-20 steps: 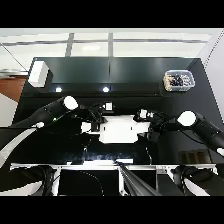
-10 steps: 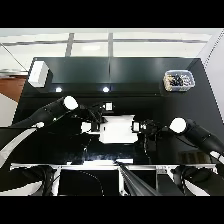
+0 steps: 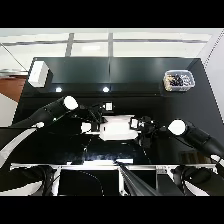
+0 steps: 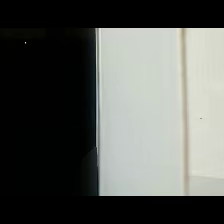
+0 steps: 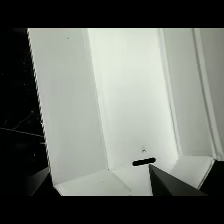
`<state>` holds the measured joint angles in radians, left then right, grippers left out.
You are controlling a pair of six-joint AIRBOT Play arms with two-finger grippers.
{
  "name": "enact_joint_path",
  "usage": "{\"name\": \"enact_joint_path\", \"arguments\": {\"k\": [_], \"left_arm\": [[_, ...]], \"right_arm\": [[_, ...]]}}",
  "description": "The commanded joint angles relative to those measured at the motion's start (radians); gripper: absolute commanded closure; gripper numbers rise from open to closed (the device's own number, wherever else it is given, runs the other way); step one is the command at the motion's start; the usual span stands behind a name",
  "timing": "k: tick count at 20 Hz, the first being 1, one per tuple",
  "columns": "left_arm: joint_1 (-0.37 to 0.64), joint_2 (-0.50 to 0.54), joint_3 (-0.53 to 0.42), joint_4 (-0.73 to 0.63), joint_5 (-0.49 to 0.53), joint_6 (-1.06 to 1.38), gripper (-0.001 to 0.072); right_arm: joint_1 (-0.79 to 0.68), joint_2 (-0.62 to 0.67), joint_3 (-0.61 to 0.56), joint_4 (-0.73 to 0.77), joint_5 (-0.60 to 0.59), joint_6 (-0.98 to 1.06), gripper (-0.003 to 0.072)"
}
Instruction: Fold the box and place the chain.
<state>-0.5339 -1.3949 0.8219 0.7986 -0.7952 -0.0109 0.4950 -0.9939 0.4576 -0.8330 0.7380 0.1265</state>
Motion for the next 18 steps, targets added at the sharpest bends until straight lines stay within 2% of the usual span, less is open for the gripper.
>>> {"name": "enact_joint_path", "arguments": {"k": [1,4,7,11,15,18], "left_arm": [[0.000,0.000,0.000,0.000,0.000,0.000,0.0678],[-0.002,0.004,0.000,0.000,-0.022,0.000,0.0680],[-0.002,0.006,0.000,0.001,-0.047,0.000,0.0680],[-0.001,0.006,0.000,0.001,-0.045,0.000,0.0679],[-0.002,0.006,0.002,0.001,-0.046,0.000,0.0679],[-0.002,0.006,0.010,0.001,-0.051,0.000,0.0679]], "right_arm": [[0.002,0.053,0.000,0.010,-0.040,0.009,-0.0031],[0.002,0.103,0.000,-0.006,-0.103,0.027,-0.0032],[0.002,0.104,-0.001,-0.006,-0.093,0.027,-0.0032],[-0.003,0.100,-0.001,0.007,-0.153,0.027,-0.0032],[-0.004,0.053,-0.001,0.071,-0.076,-0.018,-0.0031],[-0.004,0.020,-0.001,0.165,-0.069,-0.147,-0.0031]]}}
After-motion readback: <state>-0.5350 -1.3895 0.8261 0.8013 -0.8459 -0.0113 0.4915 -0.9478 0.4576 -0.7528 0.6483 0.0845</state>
